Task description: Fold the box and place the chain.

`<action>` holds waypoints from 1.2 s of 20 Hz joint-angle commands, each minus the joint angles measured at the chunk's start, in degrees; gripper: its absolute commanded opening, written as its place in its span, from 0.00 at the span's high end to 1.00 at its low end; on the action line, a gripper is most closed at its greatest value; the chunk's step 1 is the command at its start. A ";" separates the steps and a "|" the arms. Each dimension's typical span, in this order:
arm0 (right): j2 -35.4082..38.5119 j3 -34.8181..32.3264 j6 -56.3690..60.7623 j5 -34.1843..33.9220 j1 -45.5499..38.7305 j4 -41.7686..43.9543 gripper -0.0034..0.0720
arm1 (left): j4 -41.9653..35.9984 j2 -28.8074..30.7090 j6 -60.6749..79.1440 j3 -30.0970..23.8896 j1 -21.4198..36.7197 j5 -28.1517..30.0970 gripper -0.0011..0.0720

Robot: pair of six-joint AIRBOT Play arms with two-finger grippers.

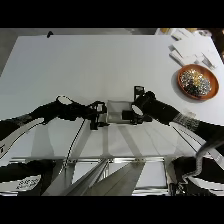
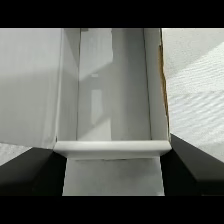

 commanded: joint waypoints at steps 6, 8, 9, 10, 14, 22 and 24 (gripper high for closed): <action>-0.20 -0.04 -2.73 1.95 0.04 0.00 0.66 | -0.07 0.04 -0.07 -0.02 -0.02 0.09 0.89; 1.81 -0.04 -10.21 3.61 0.04 -1.01 0.55 | -0.07 0.04 -0.07 -0.02 -0.02 0.09 0.89; 3.28 -0.04 -14.67 4.98 0.02 -1.44 0.55 | -0.07 0.04 -0.07 -0.02 -0.02 0.09 0.89; 4.92 -0.04 -18.93 6.58 -0.04 -1.60 0.55 | -0.07 0.04 -0.07 -0.02 -0.02 0.09 0.89; 14.78 0.17 -27.36 11.80 -1.60 -1.86 0.54 | -0.09 0.04 -0.07 -0.02 -0.02 0.11 0.89; 25.35 10.36 -46.62 5.81 -26.16 -7.15 0.71 | -0.09 0.04 -0.07 -0.02 -0.02 0.09 0.89; 24.13 11.41 -51.30 1.22 -36.85 -6.97 0.75 | -0.07 0.04 -0.07 -0.02 -0.02 0.00 0.89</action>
